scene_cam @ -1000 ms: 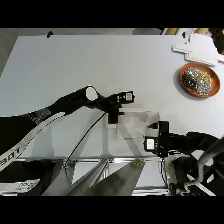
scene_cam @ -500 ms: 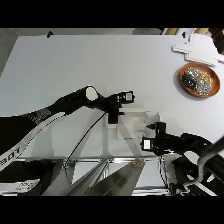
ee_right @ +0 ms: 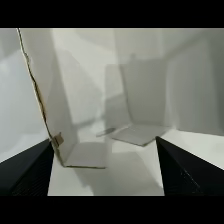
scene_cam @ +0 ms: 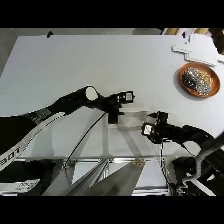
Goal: Fold the box and place the chain.
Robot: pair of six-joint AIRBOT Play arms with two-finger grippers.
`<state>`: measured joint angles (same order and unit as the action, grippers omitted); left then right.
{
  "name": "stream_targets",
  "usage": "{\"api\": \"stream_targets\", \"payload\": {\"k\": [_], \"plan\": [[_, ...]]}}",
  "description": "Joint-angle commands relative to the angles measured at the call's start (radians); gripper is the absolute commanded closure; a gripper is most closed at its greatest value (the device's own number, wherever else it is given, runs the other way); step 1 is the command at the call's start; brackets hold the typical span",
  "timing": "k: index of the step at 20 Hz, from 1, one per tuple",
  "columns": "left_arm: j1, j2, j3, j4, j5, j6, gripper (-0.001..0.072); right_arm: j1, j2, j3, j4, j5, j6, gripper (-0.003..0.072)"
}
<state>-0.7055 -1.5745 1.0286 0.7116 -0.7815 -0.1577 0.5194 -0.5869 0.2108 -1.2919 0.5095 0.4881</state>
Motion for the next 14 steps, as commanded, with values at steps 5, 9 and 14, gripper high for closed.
{"api": "stream_targets", "payload": {"k": [5,9,14], "plan": [[0.000,0.000,0.001,0.000,0.000,0.000,0.0700,-0.157,-0.079,0.065,0.278,0.094,-0.228,-0.0006],[-0.001,0.000,0.001,0.000,0.000,0.000,0.0700,-0.269,-0.154,0.089,0.376,0.122,-0.381,-0.0006],[0.000,0.000,0.001,0.000,0.000,0.000,0.0700,-0.370,-0.218,0.097,0.601,0.210,-0.663,-0.0006]]}}
